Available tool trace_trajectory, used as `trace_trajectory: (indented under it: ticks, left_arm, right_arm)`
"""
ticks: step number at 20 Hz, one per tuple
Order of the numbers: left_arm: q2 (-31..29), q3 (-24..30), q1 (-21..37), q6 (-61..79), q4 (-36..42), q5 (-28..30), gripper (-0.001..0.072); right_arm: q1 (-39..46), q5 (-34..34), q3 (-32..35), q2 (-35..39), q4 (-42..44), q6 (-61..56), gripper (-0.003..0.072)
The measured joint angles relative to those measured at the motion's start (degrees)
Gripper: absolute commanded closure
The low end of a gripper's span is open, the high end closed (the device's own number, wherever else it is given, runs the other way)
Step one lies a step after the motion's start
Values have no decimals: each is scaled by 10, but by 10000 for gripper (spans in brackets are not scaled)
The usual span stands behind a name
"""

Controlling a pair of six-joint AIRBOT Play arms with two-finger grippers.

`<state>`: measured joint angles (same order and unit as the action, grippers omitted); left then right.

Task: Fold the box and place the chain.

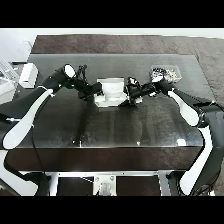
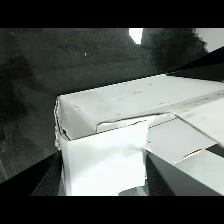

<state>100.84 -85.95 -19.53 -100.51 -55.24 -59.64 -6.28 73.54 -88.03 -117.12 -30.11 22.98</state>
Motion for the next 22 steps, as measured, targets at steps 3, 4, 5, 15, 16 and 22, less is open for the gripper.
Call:
trace_trajectory:
  ticks: [3, 4, 5, 15, 16, 22]
  left_arm:
    - [0, 0, 0, 0, -1, -1, 131]
    - [0, 0, 0, 0, -1, -1, 131]
    - [0, 0, 0, 0, -1, -1, 132]
    - [1, 0, 0, 3, 9, -1, 301]
    - [1, 0, 0, 3, 10, -2, 301]
    - [1, -2, 0, 1, 3, -8, 301]
  right_arm:
    - [0, 0, 0, 0, 0, 0, 107]
    - [0, 0, 0, 0, 0, 0, 107]
    - [0, 0, 0, 0, 0, 0, 107]
    - [0, 0, 0, 0, 0, 0, 108]
    - [0, 0, 0, 0, 0, 0, 107]
    - [0, 0, 0, 0, 0, 0, 107]
